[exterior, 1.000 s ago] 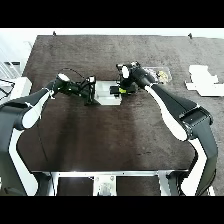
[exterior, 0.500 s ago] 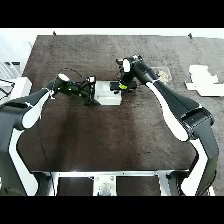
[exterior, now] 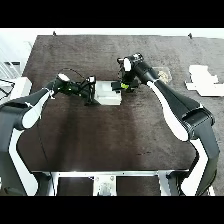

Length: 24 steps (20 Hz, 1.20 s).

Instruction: Fold the box and place the chain.

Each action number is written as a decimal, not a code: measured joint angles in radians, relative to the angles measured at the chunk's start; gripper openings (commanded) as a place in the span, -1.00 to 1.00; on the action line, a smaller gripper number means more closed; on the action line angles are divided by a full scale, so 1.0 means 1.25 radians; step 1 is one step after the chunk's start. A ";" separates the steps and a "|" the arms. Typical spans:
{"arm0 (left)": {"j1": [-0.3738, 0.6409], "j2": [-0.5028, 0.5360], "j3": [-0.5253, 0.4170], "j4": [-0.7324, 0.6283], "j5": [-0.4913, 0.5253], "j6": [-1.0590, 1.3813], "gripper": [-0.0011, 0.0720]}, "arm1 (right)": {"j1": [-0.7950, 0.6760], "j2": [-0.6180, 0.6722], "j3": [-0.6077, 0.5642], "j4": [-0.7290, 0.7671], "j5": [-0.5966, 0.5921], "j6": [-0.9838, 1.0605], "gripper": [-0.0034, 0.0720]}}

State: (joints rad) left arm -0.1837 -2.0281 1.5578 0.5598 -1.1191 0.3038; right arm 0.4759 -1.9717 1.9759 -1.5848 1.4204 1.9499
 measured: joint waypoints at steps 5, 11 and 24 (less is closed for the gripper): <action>0.000 0.000 0.000 0.000 0.000 0.000 0.29 | 0.009 0.043 0.001 0.011 0.002 -0.031 0.45; 0.000 0.000 0.000 0.000 0.000 0.000 0.30 | 0.011 0.063 -0.029 -0.006 -0.011 -0.042 0.45; 0.000 0.000 0.000 0.000 0.000 -0.001 0.30 | -0.124 0.225 -0.058 -0.085 -0.127 -0.271 0.68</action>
